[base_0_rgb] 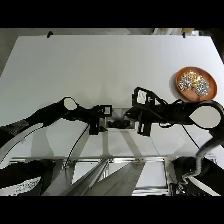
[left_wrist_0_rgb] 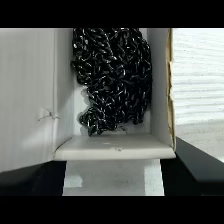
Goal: Fold the box and place the chain.
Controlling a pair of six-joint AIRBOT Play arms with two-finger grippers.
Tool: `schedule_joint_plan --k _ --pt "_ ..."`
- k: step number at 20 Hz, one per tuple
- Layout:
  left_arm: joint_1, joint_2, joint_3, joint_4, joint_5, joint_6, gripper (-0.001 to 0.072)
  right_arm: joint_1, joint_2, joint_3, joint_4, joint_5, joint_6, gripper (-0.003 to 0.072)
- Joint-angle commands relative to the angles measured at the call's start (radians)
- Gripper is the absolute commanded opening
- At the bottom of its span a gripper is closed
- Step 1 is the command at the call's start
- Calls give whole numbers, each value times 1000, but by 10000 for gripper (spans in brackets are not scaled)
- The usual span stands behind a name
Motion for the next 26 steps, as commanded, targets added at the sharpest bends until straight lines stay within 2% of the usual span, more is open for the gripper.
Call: schedule_joint_plan --k 1,11,17,20,23,26 --pt "0 0 0 0 0 0 109 29 5 1 128 -111 3 18" --pt "0 0 0 0 0 0 109 28 3 1 156 -150 7 18" --pt "0 0 0 0 0 0 109 28 3 2 167 -208 74 18" --pt "0 0 0 0 0 0 109 28 3 2 159 -240 176 18" --pt "0 0 0 0 0 0 109 28 2 2 47 -197 214 18" --pt "0 0 0 0 0 0 109 28 -20 2 -134 -66 275 18"
